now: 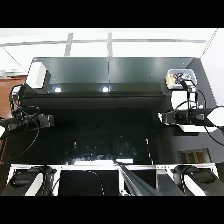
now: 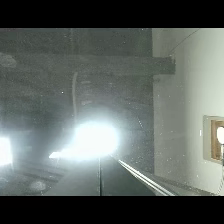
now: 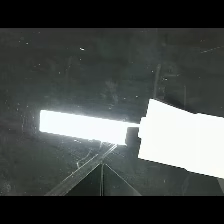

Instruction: Fold the box and place the chain.

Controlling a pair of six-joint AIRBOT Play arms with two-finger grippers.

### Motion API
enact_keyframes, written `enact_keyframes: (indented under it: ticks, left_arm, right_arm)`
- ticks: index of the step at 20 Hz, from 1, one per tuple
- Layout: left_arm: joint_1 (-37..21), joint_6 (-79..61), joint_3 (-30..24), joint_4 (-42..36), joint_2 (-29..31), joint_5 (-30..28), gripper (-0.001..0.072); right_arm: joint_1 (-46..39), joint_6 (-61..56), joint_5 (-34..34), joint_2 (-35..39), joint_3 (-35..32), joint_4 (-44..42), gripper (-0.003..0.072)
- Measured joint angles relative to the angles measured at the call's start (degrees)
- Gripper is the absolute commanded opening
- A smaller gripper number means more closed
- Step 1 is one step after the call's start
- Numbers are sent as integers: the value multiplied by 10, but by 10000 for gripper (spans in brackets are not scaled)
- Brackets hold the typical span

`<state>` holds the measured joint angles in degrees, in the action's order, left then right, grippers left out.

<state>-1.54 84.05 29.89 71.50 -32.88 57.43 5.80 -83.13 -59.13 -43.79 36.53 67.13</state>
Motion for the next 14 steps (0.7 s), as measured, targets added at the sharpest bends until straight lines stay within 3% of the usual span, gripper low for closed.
enact_keyframes:
  ticks: [8, 14]
  left_arm:
    - [0, 0, 0, 0, 0, 0, 29]
    - [0, 0, 0, 0, 0, 0, 29]
  right_arm:
    - [0, 0, 2, 0, 0, 1, 20]
    - [0, 2, 74, 0, 0, 3, 20]
